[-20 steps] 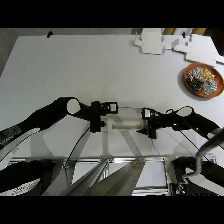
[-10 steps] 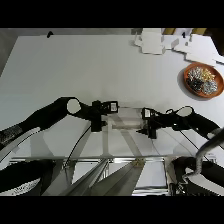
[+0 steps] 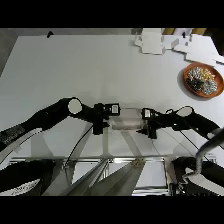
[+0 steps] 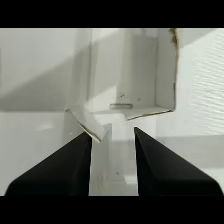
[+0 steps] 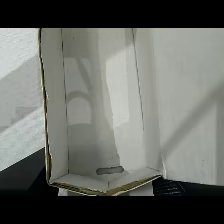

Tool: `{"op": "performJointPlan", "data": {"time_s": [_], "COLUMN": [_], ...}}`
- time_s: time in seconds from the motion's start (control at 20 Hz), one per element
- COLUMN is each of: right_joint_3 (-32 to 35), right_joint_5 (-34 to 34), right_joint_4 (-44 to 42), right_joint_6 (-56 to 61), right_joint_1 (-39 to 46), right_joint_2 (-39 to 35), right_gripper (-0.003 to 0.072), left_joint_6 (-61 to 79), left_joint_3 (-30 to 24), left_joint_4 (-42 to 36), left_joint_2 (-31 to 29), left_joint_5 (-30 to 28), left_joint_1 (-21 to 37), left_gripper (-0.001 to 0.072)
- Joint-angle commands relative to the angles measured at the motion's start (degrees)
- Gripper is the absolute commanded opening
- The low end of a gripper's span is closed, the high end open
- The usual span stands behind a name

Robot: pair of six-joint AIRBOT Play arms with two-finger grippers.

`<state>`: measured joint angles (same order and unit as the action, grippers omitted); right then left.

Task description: Fold the box and place the chain.

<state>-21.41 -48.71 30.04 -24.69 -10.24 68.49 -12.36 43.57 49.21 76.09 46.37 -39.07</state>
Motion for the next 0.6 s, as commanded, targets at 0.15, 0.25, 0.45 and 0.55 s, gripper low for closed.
{"op": "performJointPlan", "data": {"time_s": [0.15, 0.25, 0.45, 0.55], "right_joint_3": [0.0, 0.0, 0.0, 0.0], "right_joint_5": [0.0, 0.0, 0.0, 0.0], "right_joint_4": [0.0, 0.0, 0.0, 0.0], "right_joint_6": [0.2, 0.2, 0.2, 0.2], "right_joint_1": [0.0, 0.0, 0.0, 0.0], "right_joint_2": [0.0, 0.0, 0.0, 0.0], "right_gripper": [0.0398, 0.0398, 0.0398, 0.0398], "left_joint_6": [7.5, 7.5, 7.5, 8.6], "left_joint_3": [0.0, 0.0, 0.0, 0.0], "left_joint_4": [-3.2, -3.8, -5.3, -7.1], "left_joint_2": [0.3, 0.3, 0.5, 1.2], "left_joint_5": [-1.4, -2.6, -2.9, -3.6], "left_joint_1": [-0.7, -0.7, -1.4, -2.1], "left_gripper": [0.0269, 0.0236, 0.0136, 0.0136]}}
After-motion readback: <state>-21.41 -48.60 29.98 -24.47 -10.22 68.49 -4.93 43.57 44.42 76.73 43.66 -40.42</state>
